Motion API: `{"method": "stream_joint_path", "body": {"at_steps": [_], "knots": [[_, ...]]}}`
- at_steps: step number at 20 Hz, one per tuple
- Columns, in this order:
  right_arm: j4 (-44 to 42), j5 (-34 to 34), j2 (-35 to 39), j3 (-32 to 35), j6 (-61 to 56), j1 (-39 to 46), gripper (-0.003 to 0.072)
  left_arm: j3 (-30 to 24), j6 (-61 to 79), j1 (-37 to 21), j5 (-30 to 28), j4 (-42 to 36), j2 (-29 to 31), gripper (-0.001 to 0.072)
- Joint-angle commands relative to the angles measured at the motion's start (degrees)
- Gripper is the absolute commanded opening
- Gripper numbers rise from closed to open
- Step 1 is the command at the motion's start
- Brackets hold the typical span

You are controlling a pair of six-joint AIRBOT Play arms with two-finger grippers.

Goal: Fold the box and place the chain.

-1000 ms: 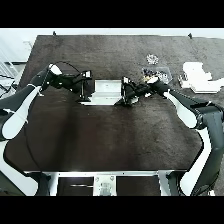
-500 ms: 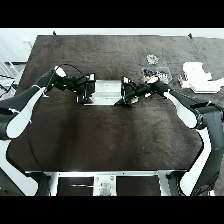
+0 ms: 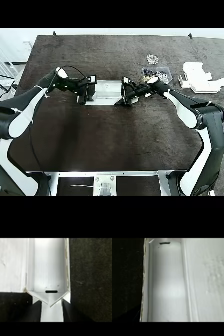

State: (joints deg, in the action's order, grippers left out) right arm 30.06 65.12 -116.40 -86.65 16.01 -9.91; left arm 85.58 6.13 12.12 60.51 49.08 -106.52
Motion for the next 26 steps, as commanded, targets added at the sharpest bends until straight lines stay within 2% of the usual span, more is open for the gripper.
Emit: {"method": "stream_joint_path", "body": {"at_steps": [1, 6, 15, 16, 17, 26], "knots": [[0.0, 0.0, 0.0, 0.0, 0.1, 0.0, 0.0489, 0.0, 1.4, 0.0, 0.4, -2.4, -1.1, 0.0299], [0.0, 0.0, 0.0, 0.0, 0.1, 0.0, 0.0489, -0.1, 4.9, 0.0, 0.2, -9.7, -1.1, 0.0298], [0.0, 0.0, 0.0, 0.0, 0.1, 0.0, 0.0489, 0.0, 6.4, 0.0, 1.3, -15.3, -3.1, 0.0301], [0.0, 0.0, 0.0, 0.0, 0.1, 0.0, 0.0488, -0.1, 6.4, 0.0, 1.3, -15.3, -3.2, 0.0355], [0.0, 0.0, 0.0, 0.0, 0.1, 0.0, 0.0489, -0.1, 6.3, 0.0, 1.3, -15.3, -3.3, 0.0486], [0.0, 0.0, 0.0, 0.0, 0.1, 0.0, 0.0489, 0.0, 5.3, -0.3, 1.6, -14.3, -3.2, 0.0488]]}}
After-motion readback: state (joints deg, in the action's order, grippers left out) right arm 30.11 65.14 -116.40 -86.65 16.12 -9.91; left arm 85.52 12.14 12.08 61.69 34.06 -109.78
